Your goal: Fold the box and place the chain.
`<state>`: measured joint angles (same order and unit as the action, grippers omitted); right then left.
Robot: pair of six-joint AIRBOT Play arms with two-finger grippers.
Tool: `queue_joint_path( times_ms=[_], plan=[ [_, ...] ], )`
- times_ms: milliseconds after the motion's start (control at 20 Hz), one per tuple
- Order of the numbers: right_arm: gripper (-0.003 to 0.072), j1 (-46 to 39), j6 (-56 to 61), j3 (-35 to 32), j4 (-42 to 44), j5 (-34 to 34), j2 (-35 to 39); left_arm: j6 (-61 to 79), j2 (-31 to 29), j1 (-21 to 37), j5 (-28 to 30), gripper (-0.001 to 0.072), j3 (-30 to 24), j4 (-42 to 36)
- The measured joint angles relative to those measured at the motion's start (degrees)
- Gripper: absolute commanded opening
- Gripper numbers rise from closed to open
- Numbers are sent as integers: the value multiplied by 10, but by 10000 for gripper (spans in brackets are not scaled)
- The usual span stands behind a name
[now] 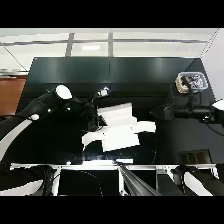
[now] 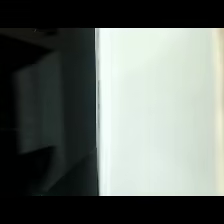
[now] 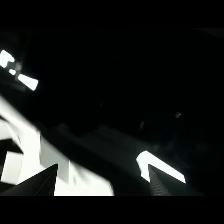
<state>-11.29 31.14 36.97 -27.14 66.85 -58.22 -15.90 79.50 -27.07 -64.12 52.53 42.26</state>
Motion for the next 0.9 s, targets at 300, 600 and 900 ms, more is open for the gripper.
queue_joint_path(
  times_ms=[300,600,900],
  plan=[
    [634,-31,-9,36,10,4,0,81,16,-45,81,28,-5,62],
    [634,62,-28,23,-130,7,-1,85,33,-52,121,28,-5,73],
    [623,144,-43,-21,-181,-34,-1,59,36,-53,125,28,-15,73]
  ],
)
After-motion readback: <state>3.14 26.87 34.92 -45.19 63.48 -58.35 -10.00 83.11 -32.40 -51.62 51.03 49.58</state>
